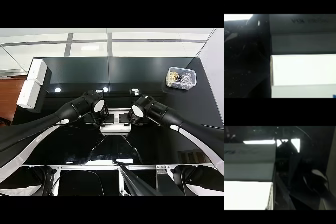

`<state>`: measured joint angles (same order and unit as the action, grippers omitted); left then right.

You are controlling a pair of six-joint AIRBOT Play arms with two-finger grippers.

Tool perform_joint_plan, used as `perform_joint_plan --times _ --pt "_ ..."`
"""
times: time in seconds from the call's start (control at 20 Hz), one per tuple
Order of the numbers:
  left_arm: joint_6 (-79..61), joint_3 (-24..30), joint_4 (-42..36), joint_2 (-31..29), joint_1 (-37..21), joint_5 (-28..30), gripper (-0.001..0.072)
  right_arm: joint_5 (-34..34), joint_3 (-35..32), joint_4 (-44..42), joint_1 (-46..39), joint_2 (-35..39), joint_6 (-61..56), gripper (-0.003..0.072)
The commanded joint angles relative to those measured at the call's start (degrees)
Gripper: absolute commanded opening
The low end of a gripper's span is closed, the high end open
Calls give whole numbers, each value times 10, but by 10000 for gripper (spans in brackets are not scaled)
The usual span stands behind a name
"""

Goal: Fold the box and place the chain.

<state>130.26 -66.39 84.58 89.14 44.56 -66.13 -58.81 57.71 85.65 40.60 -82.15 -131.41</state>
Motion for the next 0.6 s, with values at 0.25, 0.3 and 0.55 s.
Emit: perform_joint_plan --times 0.25,0.3,0.55 --pt "0 0 0 0 0 1 28 -14 1 -17 2 -9 -19 301" --pt "0 0 0 0 0 1 28 -14 1 -20 2 -10 -19 301" --pt "1 0 0 0 0 1 28 -7 1 -35 2 -13 -24 8"
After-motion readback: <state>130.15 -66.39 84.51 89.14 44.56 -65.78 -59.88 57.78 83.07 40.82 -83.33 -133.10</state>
